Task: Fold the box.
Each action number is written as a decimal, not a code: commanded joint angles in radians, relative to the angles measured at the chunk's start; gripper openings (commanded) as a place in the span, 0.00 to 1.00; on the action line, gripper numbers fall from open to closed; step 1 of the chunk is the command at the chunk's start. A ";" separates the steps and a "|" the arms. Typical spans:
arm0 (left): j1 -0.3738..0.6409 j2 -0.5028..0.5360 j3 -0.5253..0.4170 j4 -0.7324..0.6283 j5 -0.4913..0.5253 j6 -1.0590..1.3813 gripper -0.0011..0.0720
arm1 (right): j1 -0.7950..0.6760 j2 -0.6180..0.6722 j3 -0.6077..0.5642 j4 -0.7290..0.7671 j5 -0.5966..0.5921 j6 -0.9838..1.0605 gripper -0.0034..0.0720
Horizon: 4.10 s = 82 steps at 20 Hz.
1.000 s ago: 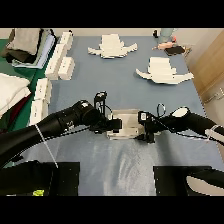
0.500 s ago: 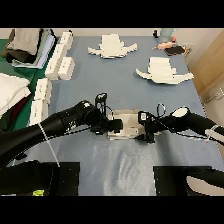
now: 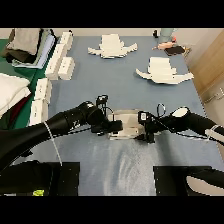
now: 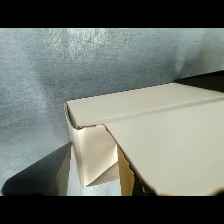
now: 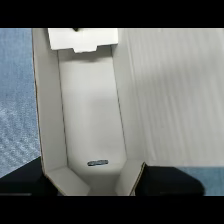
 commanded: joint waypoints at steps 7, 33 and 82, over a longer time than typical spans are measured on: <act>0.000 -0.019 0.031 0.107 -0.061 -0.109 0.50 | 0.001 -0.001 0.000 0.000 0.000 0.000 0.84; -0.094 -0.250 0.259 0.337 -0.312 -0.346 0.04 | 0.001 -0.001 0.000 0.000 0.000 0.000 0.84; 0.392 0.024 -0.317 -0.780 0.154 2.567 0.99 | 0.001 -0.001 0.000 0.000 0.000 0.000 0.84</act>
